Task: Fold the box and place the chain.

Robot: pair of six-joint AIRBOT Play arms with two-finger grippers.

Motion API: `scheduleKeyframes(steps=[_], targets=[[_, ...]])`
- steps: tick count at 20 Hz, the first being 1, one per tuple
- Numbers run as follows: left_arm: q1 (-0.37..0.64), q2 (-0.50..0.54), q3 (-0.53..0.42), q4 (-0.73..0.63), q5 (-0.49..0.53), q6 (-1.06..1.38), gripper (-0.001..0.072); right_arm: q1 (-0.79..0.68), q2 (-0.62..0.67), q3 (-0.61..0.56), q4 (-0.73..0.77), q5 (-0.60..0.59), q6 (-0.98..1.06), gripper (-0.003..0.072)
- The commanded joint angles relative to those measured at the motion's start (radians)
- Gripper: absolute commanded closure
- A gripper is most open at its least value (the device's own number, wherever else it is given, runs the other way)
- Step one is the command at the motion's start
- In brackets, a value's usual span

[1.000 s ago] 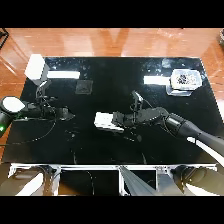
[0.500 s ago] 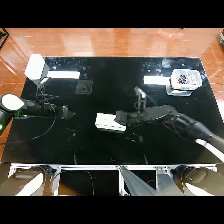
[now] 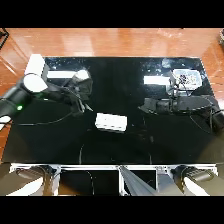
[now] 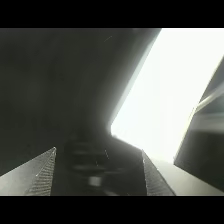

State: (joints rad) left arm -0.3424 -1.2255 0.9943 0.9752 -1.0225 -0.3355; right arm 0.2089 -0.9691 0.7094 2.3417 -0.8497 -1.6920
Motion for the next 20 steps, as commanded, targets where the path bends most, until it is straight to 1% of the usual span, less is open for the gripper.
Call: scheduleKeyframes(steps=[1,5,8,9,12,16,20], targets=[[-0.105,-0.084,0.034,0.006,0.059,0.304,0.0074,-0.047,0.011,0.001,-0.102,-0.051,-0.003,0.0658],[-0.078,-0.113,0.034,-0.071,0.027,0.307,0.0074,-0.047,0.011,0.001,-0.140,-0.051,-0.003,0.0657],[-0.072,-0.117,0.031,-0.077,-0.060,0.309,0.0074,-0.047,0.011,0.001,-0.140,-0.037,-0.003,0.0657],[-0.079,-0.123,0.031,-0.077,-0.069,0.300,0.0073,-0.047,0.011,0.001,-0.140,-0.026,-0.003,0.0658],[-0.100,-0.154,0.031,-0.079,-0.055,0.283,0.0066,-0.047,0.011,0.001,-0.140,0.016,-0.003,0.0658],[-0.120,-0.158,0.031,-0.079,-0.089,0.276,0.0064,-0.047,0.011,0.001,-0.140,0.011,-0.003,0.0658],[-0.126,-0.165,0.031,-0.076,-0.056,0.262,0.0062,-0.047,0.011,0.001,-0.141,0.012,-0.003,0.0658]])
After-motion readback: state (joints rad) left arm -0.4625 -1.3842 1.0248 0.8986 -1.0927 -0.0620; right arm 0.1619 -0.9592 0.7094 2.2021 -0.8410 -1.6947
